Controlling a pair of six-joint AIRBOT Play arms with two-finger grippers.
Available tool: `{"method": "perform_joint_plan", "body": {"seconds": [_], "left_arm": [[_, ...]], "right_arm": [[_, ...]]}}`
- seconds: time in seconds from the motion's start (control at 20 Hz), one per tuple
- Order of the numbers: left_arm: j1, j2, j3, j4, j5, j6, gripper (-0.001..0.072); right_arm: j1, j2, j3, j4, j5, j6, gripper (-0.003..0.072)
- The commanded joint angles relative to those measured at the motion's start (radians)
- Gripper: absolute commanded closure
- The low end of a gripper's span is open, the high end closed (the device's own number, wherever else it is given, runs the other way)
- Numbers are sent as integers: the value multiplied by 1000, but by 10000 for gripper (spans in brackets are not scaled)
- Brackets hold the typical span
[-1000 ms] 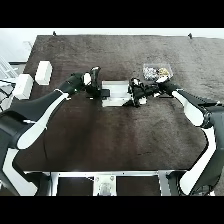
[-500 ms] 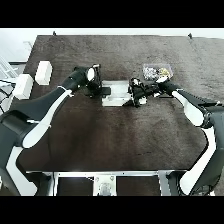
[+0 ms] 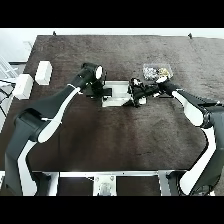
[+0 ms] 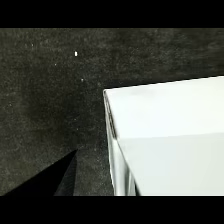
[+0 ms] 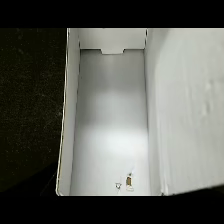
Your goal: Fold the box and place the chain.
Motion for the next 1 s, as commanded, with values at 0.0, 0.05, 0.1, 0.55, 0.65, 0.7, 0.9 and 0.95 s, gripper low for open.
{"method": "perform_joint_plan", "body": {"seconds": [0.0,0.05,0.1,0.55,0.65,0.7,0.9,0.95], "left_arm": [[-8,-43,63,21,-63,-28,322],[-14,-45,69,35,-63,-29,322],[-17,-47,74,45,-62,-33,322],[-23,-60,87,60,-60,-37,549],[-23,-60,87,60,-60,-37,685],[-23,-60,87,60,-58,-37,686],[-23,-60,87,60,-57,-36,685],[-23,-60,87,59,-57,-35,685]], "right_arm": [[0,0,0,0,0,0,208],[0,0,0,0,0,0,208],[0,0,0,0,0,0,208],[0,0,0,0,0,0,208],[0,0,0,0,0,0,209],[0,0,0,0,0,0,208],[0,0,0,0,0,0,208],[0,0,0,0,0,0,208]]}}
